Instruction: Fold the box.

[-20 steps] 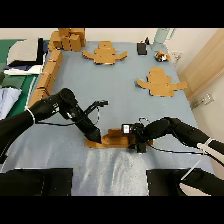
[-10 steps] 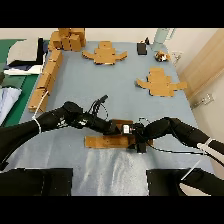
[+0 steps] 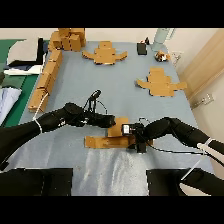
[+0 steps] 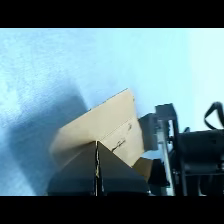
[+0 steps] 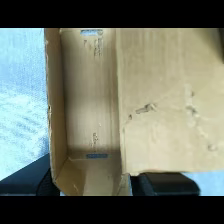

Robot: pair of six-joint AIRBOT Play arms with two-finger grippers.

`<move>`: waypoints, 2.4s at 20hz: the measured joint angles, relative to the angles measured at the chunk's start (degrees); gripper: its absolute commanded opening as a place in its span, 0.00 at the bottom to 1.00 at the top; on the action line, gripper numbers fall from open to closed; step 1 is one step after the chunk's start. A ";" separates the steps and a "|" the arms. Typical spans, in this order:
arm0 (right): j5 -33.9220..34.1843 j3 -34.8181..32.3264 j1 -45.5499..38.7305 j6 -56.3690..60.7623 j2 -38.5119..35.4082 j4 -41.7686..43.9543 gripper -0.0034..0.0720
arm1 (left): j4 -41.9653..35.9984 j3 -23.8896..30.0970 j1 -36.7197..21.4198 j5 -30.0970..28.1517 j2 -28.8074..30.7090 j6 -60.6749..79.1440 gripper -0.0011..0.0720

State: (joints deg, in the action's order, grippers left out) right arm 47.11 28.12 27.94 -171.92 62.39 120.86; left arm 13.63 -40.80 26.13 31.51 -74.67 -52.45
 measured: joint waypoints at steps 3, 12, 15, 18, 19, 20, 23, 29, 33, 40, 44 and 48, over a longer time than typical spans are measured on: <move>-0.02 0.00 0.00 0.00 0.00 0.00 0.57 | 2.01 -0.02 0.02 -0.57 -0.09 -1.66 0.03; -0.04 0.00 0.00 0.00 0.00 -0.02 0.57 | 3.23 -0.28 -0.42 1.31 -3.13 -3.78 0.03; -0.07 0.00 0.00 -0.02 0.00 -0.02 0.57 | 3.17 -1.88 -1.49 2.25 -3.23 -4.15 0.03; -0.04 0.00 0.00 -0.02 0.00 -0.02 0.57 | 3.06 -3.65 -2.56 4.11 -1.42 -3.96 0.03; -0.07 0.00 0.00 -0.04 0.00 -0.04 0.57 | 3.13 -3.91 -2.82 4.87 -0.09 -3.72 0.03; -0.07 0.00 0.00 -0.02 0.00 -0.04 0.57 | 3.23 -3.96 -3.13 5.57 1.49 -3.37 0.03; -0.07 0.00 0.00 -0.02 0.00 -0.04 0.57 | 4.55 -2.10 -3.15 7.08 8.44 -2.82 0.03; -0.07 0.00 0.00 -0.02 0.00 -0.04 0.57 | 12.68 8.87 -0.87 10.62 29.53 -1.51 0.04; -0.07 0.00 0.00 -0.02 0.00 -0.04 0.57 | 23.21 13.84 3.74 14.82 40.89 -0.96 0.85; -0.07 0.00 0.00 -0.02 0.00 -0.04 0.57 | 37.70 15.98 7.23 16.92 42.93 10.27 0.86; -0.07 0.00 0.00 -0.02 0.00 -0.04 0.57 | 38.80 17.11 3.69 14.29 37.57 23.32 0.86; -0.09 0.00 0.00 -0.02 0.00 -0.13 0.57 | 30.62 17.51 1.73 8.55 29.09 37.42 0.86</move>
State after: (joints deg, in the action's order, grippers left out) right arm 47.03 28.12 27.94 -171.94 62.39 120.73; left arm 44.25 -23.29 27.86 40.05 -45.58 -15.03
